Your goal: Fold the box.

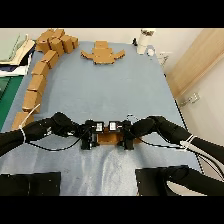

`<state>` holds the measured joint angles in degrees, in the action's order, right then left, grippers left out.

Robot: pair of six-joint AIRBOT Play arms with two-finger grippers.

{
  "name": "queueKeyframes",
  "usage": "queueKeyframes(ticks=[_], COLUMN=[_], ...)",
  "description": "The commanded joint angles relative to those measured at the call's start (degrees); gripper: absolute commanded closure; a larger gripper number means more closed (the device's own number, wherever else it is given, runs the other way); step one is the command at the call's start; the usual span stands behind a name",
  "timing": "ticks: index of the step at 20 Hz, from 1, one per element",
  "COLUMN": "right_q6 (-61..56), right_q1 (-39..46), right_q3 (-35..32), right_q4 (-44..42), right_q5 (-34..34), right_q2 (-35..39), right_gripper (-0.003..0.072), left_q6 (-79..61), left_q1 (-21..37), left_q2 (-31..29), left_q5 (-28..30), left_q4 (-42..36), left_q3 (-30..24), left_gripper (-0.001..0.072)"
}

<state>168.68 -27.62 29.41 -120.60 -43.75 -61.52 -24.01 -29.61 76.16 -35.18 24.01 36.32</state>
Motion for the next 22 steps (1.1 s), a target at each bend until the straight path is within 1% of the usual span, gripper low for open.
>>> queueKeyframes(ticks=[1, 18, 19, 20, 22], right_q6=[0.0, 0.0, 0.0, -0.2, -4.0], right_q1=[0.0, 0.0, 0.0, 0.0, 0.0], right_q3=[0.0, 0.0, 0.0, 0.0, 0.1], right_q4=[0.0, -0.5, -0.7, -0.4, -0.6], right_q5=[0.1, 0.1, -0.4, -0.5, -0.5], right_q2=[0.0, 0.0, 0.1, 0.1, 0.5], right_gripper=[0.0187, 0.0187, 0.0166, -0.0030, -0.0031], left_q6=[0.0, 0.0, 0.0, 0.0, 0.0], left_q1=[0.0, 0.0, -0.1, -0.1, 0.0], left_q2=[0.0, 0.0, 0.0, 0.0, 0.0], left_q5=[0.3, 0.2, 0.2, 0.2, 0.2], left_q4=[1.0, 1.0, 1.0, 1.0, 1.0], left_q3=[0.0, 0.0, 0.0, 0.0, 0.0], left_gripper=[0.0254, 0.0254, 0.0254, 0.0254, 0.0254])
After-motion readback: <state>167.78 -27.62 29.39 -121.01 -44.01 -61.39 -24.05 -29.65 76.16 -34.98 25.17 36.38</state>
